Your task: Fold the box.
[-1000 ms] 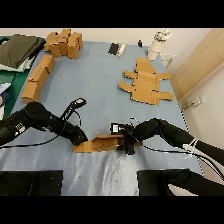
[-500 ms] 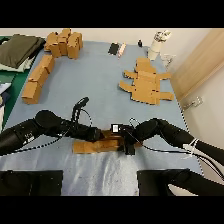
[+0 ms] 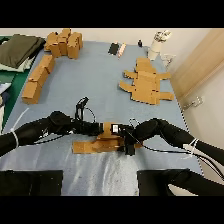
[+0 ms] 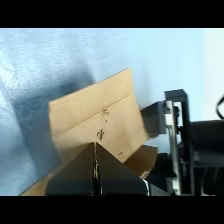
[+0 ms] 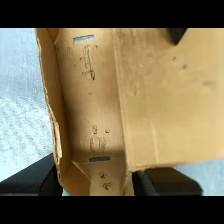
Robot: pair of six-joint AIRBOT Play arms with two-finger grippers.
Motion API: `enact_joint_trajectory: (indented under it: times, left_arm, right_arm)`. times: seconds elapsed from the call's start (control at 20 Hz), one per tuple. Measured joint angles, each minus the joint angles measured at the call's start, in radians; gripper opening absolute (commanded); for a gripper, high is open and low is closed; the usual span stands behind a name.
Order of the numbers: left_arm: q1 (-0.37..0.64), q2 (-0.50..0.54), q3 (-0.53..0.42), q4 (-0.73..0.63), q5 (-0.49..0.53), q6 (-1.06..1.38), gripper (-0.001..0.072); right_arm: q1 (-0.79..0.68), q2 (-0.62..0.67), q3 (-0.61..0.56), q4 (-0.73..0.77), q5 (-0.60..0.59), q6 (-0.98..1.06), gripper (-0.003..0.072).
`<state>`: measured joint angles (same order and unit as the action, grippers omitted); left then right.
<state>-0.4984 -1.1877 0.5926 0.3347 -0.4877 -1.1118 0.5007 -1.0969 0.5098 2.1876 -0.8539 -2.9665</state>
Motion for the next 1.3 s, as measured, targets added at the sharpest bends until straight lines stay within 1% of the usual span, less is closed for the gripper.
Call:
enact_joint_trajectory:
  times: [0.15,0.35,0.55,0.65,0.8,0.95,1.05,1.15,1.25,1.3]
  left_arm:
    - [0.000,-0.043,0.011,0.001,0.007,0.012,0.0012]
    - [0.000,-0.064,0.017,0.003,0.011,0.019,0.0011]
    - [0.005,-0.065,0.018,0.003,0.006,0.026,0.0011]
    - [0.027,-0.034,0.018,0.003,-0.027,0.053,0.0011]
    - [0.092,0.071,0.018,0.004,-0.141,0.142,0.0011]
    - [0.183,0.212,0.017,0.006,-0.327,0.311,0.0011]
    - [0.232,0.302,0.016,0.031,-0.446,0.421,0.0012]
    - [0.260,0.378,0.016,0.103,-0.532,0.496,0.0012]
    - [0.276,0.442,0.015,0.211,-0.589,0.549,0.0017]
    - [0.287,0.463,0.010,0.248,-0.605,0.580,0.0202]
  right_arm:
    - [0.000,0.000,0.000,0.000,0.001,0.000,0.0503]
    - [0.000,0.000,0.000,-0.003,0.003,0.000,0.0503]
    - [0.000,0.000,0.000,-0.008,0.005,0.000,0.0503]
    - [0.000,0.000,0.000,-0.012,0.005,0.000,0.0503]
    - [0.000,0.000,0.000,-0.015,0.005,0.000,0.0503]
    - [0.000,0.000,0.000,-0.018,0.006,-0.001,0.0503]
    - [0.000,0.000,0.000,-0.019,0.006,0.000,0.0503]
    - [0.000,0.000,0.000,-0.019,0.006,-0.001,0.0503]
    - [0.000,0.000,0.000,-0.019,0.006,-0.001,0.0503]
    - [0.000,0.000,0.000,-0.019,0.006,0.000,0.0503]
